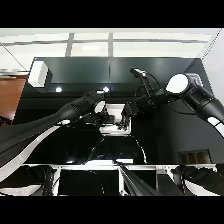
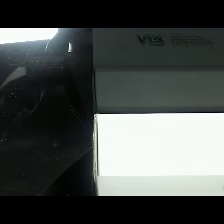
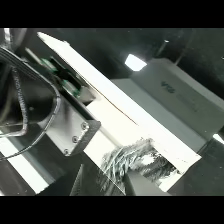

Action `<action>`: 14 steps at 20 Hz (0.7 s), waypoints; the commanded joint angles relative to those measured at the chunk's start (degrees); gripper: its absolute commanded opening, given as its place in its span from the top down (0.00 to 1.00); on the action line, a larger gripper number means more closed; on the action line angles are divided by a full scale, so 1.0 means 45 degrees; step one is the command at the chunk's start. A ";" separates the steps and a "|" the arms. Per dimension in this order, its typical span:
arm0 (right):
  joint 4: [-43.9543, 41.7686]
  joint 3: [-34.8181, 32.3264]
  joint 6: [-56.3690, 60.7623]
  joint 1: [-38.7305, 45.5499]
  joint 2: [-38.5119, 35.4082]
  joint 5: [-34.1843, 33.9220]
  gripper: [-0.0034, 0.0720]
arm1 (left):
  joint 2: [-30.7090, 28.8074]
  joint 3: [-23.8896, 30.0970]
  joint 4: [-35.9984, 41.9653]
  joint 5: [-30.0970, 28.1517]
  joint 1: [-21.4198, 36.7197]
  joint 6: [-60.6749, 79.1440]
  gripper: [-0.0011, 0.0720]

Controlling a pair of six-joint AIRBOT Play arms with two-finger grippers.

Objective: Fold the box and place the chain.

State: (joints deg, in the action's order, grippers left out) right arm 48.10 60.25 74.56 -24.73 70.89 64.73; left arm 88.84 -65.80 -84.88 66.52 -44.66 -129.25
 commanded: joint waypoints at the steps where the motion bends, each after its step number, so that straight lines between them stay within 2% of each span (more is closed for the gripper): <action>1: 0.0622 -0.0029 -0.0015 0.0214 -0.0102 0.0053 0.53 | 0.0005 -0.0005 0.0015 0.0005 0.0005 0.0005 0.95; 7: 0.2652 0.0005 0.0073 0.3177 -0.2249 0.1481 0.53 | 0.0049 -0.0005 0.0049 0.0034 0.0005 0.0005 0.95; 11: 0.2696 0.0005 0.0078 0.4371 -0.2895 0.1948 0.53 | 0.0165 -0.0005 0.0005 -0.0058 0.0049 -0.0078 0.95; 14: 0.2710 0.0000 0.0078 0.4488 -0.2890 0.2166 0.53 | 0.0160 -0.0126 -0.0068 -0.0180 0.0034 -0.1005 0.95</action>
State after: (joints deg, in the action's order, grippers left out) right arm 59.53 60.25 74.85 -6.24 58.74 73.06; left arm 89.43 -66.00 -84.84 66.63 -44.49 -131.11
